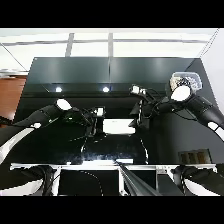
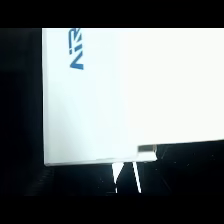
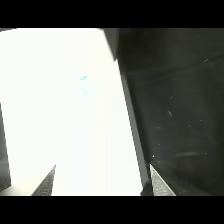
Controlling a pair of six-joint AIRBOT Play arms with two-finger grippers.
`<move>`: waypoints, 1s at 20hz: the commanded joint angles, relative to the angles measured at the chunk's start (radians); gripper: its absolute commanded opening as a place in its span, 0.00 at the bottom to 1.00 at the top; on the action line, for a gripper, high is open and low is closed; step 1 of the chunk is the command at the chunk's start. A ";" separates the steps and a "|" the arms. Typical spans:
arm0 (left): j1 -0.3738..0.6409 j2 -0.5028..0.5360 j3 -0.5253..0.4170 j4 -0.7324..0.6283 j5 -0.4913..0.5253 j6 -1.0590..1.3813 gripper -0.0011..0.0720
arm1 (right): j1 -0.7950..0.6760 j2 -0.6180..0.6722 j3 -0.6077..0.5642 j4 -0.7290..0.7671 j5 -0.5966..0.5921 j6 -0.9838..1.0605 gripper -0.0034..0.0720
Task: Fold the box and place the chain.
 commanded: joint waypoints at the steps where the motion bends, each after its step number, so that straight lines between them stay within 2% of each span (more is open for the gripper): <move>1: 0.000 0.000 0.001 0.000 0.000 0.000 0.55 | 0.030 0.003 -0.004 -0.036 0.021 -0.050 0.99; 6: 0.000 0.000 0.001 0.000 0.000 0.000 0.55 | 0.087 0.004 -0.004 -0.044 0.034 -0.048 0.99; 13: 0.000 0.000 0.001 0.000 0.000 0.000 0.55 | 0.094 0.002 -0.004 -0.082 -0.051 -0.049 0.99; 20: 0.000 0.000 0.001 0.000 0.000 0.000 0.55 | 0.094 -0.008 -0.004 -0.088 -0.087 -0.050 0.99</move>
